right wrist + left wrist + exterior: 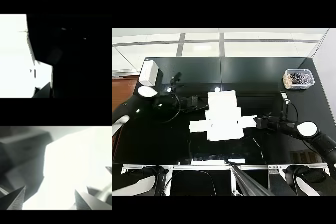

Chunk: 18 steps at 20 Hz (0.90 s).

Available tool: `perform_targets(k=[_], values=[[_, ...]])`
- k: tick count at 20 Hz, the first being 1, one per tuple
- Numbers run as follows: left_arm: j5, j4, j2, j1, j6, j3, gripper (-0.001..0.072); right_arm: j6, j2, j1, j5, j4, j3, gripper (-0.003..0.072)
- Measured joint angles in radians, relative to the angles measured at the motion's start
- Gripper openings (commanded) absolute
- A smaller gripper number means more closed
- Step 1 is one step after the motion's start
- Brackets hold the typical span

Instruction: Fold the box and place the chain.

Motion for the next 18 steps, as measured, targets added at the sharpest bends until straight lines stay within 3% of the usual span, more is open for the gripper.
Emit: perform_targets(k=[5, 6, 7, 8, 10, 14, 16, 18], values=[[-0.146, -0.018, -0.233, -0.030, 0.061, 0.187, 0.0660, 0.004, 0.002, 0.025, -0.021, 0.011, -0.012, 0.0014], [-0.185, -0.016, -0.268, -0.039, 0.082, 0.218, 0.0596, 0.004, 0.002, 0.027, -0.023, 0.013, -0.013, 0.0014], [-0.235, -0.013, -0.304, -0.049, 0.107, 0.250, 0.0586, 0.004, 0.002, 0.029, -0.023, 0.013, -0.014, 0.0014], [-0.284, -0.009, -0.333, -0.058, 0.132, 0.280, 0.0490, 0.004, 0.002, 0.029, -0.023, 0.013, -0.014, 0.0015], [-0.362, 0.029, -0.382, -0.076, 0.182, 0.333, 0.0378, 0.004, 0.002, 0.030, -0.022, 0.014, -0.014, 0.0014], [-0.467, 0.136, -0.423, -0.100, 0.299, 0.408, 0.0251, 0.004, 0.002, 0.031, -0.014, 0.014, -0.015, 0.0014], [-0.497, 0.167, -0.431, -0.105, 0.351, 0.430, 0.0250, 0.004, 0.002, 0.031, -0.010, 0.014, -0.015, 0.0014], [-0.518, 0.181, -0.435, -0.109, 0.391, 0.444, 0.0128, 0.004, 0.002, 0.031, -0.007, 0.014, -0.015, 0.0015]])
